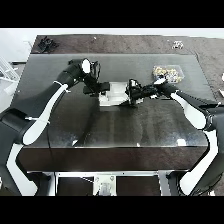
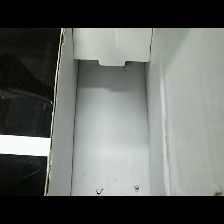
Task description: Fold the box and place the chain.
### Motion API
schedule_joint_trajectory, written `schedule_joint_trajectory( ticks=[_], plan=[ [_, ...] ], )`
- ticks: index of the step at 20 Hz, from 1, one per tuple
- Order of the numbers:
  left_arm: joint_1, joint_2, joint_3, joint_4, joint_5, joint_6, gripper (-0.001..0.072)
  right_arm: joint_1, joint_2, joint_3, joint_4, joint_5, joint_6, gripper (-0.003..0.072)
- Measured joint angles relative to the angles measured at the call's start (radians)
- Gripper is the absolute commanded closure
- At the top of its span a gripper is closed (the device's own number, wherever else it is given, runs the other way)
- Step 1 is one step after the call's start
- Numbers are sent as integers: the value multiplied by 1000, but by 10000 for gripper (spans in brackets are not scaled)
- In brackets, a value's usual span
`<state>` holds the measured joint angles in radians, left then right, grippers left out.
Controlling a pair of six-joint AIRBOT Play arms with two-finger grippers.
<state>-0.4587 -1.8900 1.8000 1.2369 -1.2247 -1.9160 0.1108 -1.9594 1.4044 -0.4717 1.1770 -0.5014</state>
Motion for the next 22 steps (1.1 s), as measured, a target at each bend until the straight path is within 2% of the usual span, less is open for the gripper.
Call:
schedule_joint_trajectory(
  ticks=[1,2,3,22],
  plan=[
    [0,0,1,-5,0,3,311,0,0,0,0,1,0,110],
    [0,0,1,-7,0,6,240,0,0,0,0,1,0,110],
    [0,0,1,-12,2,9,217,0,0,0,0,2,0,110],
    [14,-6,-7,46,-33,13,222,1,0,0,0,2,-1,110]
  ],
)
